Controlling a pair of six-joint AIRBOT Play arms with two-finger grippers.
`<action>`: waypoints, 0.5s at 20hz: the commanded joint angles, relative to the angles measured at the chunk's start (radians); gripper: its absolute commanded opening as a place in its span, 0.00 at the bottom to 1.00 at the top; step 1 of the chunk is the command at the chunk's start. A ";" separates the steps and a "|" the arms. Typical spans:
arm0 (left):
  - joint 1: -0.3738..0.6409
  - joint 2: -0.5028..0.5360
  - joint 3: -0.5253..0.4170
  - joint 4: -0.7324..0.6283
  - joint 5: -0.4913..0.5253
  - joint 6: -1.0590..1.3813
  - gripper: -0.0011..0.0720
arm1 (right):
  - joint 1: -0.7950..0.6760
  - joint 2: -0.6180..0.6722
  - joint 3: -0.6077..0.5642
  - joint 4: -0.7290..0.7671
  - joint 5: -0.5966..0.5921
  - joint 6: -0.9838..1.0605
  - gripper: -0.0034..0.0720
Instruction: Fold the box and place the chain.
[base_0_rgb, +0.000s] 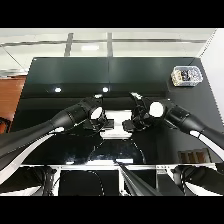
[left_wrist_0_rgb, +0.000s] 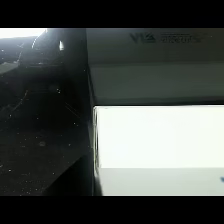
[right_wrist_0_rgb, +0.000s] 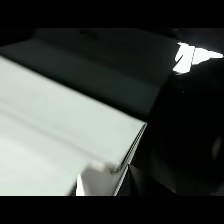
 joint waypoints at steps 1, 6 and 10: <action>0.000 0.000 0.000 0.000 0.000 0.002 0.05 | 0.064 -0.043 0.059 -0.167 0.012 0.220 0.50; 0.000 0.000 0.000 0.000 0.000 0.002 0.05 | 0.142 -0.082 0.133 -0.361 0.127 0.479 0.50; 0.000 0.000 0.000 0.000 0.000 0.002 0.05 | 0.169 -0.122 0.133 -0.383 0.161 0.521 0.50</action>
